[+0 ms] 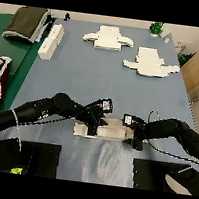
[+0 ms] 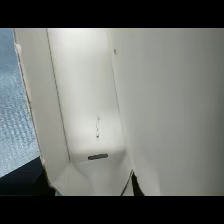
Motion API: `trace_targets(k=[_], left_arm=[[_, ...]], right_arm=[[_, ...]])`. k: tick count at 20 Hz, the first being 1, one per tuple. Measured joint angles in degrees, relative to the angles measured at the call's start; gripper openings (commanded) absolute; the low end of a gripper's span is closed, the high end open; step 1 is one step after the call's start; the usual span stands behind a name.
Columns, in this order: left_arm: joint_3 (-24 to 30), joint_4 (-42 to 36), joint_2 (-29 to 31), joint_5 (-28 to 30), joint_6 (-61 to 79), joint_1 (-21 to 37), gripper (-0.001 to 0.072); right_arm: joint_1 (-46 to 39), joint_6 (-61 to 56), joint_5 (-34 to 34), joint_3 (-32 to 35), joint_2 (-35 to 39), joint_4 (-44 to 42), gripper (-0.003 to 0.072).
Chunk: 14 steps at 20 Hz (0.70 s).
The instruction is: Fold the box.
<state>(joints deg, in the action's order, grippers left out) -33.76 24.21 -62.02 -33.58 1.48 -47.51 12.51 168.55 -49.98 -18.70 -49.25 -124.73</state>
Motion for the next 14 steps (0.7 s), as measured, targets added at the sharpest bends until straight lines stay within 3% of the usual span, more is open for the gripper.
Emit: trace_targets(k=[14], left_arm=[[0.00,0.00,0.00,-0.02,0.02,0.00,0.0016]], right_arm=[[0.66,0.44,0.11,0.17,-0.02,-0.17,0.0508]])
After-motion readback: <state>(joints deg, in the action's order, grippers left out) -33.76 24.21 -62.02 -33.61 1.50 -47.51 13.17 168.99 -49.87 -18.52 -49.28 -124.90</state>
